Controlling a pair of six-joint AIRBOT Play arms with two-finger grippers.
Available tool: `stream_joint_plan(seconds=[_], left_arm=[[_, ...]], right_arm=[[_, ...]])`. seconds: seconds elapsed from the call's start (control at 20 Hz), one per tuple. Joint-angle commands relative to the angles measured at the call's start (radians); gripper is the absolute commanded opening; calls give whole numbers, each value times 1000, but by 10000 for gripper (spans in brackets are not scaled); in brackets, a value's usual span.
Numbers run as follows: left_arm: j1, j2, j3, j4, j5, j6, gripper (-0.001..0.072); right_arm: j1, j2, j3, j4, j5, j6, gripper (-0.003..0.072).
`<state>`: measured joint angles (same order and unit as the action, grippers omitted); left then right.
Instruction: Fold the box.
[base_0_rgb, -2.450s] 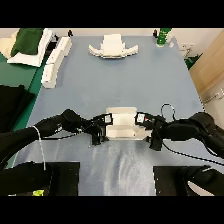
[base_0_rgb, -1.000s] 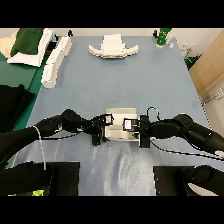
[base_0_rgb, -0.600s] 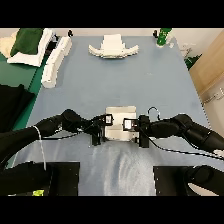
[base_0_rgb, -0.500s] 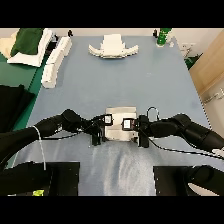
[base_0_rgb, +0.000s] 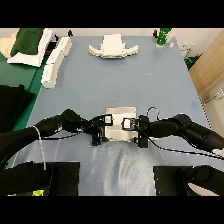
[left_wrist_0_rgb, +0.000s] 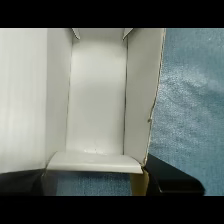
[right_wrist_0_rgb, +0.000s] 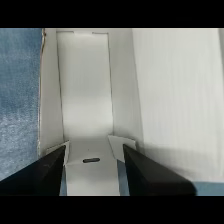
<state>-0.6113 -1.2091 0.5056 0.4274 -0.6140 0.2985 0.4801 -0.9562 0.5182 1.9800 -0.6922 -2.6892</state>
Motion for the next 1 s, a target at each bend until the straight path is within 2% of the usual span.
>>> stream_joint_plan(seconds=[0.0, 0.3, 0.5, 0.6, 0.85, 0.95], left_arm=[[0, 1, 0, -1, 2, -1, 429], [0, 1, 0, -1, 2, 0, 430], [0, 1, 0, -1, 2, 0, 430], [0, 1, 0, -1, 2, 0, 430], [0, 1, 0, -1, 2, 0, 430], [0, 1, 0, -1, 2, 0, 430]], right_arm=[[0, 4, 1, 2, 2, 3, 591], [0, 5, 1, 2, -1, 5, 591], [0, 25, 1, -33, -25, 81, 591], [0, 53, 1, -116, -62, 191, 591], [0, 117, 1, -431, -190, 589, 570], [-1, 125, 1, -568, -269, 714, 291]])
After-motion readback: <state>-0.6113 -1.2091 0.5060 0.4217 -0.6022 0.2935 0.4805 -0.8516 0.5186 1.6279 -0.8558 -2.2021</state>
